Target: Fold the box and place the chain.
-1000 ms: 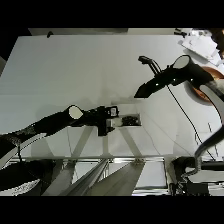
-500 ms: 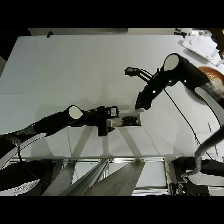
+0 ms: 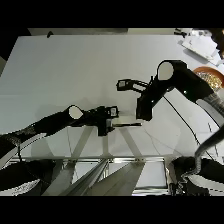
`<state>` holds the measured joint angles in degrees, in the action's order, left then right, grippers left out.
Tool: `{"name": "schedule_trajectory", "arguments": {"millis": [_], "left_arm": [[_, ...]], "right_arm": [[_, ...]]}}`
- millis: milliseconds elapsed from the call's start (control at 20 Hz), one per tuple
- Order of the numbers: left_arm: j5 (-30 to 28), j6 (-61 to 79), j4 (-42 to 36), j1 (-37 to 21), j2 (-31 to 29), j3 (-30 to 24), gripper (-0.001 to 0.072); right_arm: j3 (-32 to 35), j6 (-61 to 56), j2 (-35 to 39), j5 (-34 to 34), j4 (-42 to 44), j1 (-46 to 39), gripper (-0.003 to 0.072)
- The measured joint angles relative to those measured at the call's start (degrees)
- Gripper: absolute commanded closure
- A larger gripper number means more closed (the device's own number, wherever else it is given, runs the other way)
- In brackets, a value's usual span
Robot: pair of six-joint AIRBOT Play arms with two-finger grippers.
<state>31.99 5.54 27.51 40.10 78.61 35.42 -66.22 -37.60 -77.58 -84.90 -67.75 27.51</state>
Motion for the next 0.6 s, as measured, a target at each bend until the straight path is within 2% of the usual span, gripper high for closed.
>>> {"name": "schedule_trajectory", "arguments": {"millis": [50,150,400,500,600], "left_arm": [[0.00,0.00,-0.02,-0.02,0.00,0.00,0.0356],[0.00,0.00,-0.02,-0.02,0.00,0.00,0.0356],[0.00,0.00,-0.02,0.00,0.00,0.00,0.0356],[0.00,-0.04,-0.02,0.00,0.00,0.00,0.0356],[0.00,-0.11,-0.04,-0.02,0.00,0.00,0.0356]], "right_arm": [[0.81,0.66,0.68,0.83,-0.33,0.46,0.0277],[3.28,2.58,2.89,3.93,-1.01,1.42,0.0268],[10.21,5.64,8.72,15.37,-2.58,2.89,0.0288],[11.82,6.01,9.38,17.49,-2.71,3.19,0.0303],[12.94,6.25,9.68,19.02,-2.78,3.50,0.0349]]}}
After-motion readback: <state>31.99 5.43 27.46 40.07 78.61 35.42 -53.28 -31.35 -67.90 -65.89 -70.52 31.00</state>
